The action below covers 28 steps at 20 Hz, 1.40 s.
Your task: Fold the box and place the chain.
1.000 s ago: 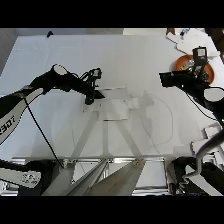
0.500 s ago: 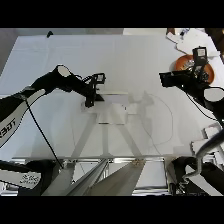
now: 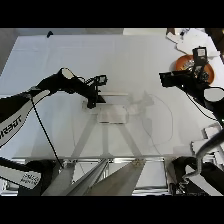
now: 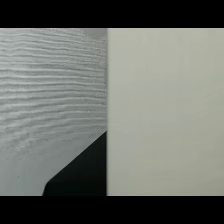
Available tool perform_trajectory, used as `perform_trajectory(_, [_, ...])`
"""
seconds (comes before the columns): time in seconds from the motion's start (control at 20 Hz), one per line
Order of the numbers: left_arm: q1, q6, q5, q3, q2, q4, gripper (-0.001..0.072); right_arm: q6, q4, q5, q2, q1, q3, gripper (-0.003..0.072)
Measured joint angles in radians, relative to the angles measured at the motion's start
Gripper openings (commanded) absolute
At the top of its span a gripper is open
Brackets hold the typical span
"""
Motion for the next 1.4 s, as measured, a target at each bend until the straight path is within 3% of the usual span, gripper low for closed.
perform_trajectory(1.0, [0.0, 0.0, 0.012, 0.0, -0.003, 0.003, 0.0012, 0.0, 0.004, -0.001, 0.0, 0.0, 0.0, 0.0647])
perform_trajectory(1.05, [0.0, 0.0, 0.012, 0.0, -0.003, 0.003, 0.0012, 0.0, 0.011, -0.007, 0.0, 0.0, 0.0, 0.0629])
perform_trajectory(1.1, [0.0, 0.0, 0.012, 0.0, -0.003, 0.004, 0.0012, 0.0, 0.018, -0.009, 0.001, 0.0, 0.0, 0.0539])
perform_trajectory(1.15, [0.0, 0.0, 0.012, 0.0, -0.003, 0.004, 0.0012, -0.002, 0.023, 0.005, 0.003, 0.001, 0.002, 0.0474])
perform_trajectory(1.4, [0.0, 0.0, 0.012, 0.0, -0.003, 0.004, 0.0012, -0.217, 0.025, 0.245, 0.011, 0.056, 0.065, 0.0481])
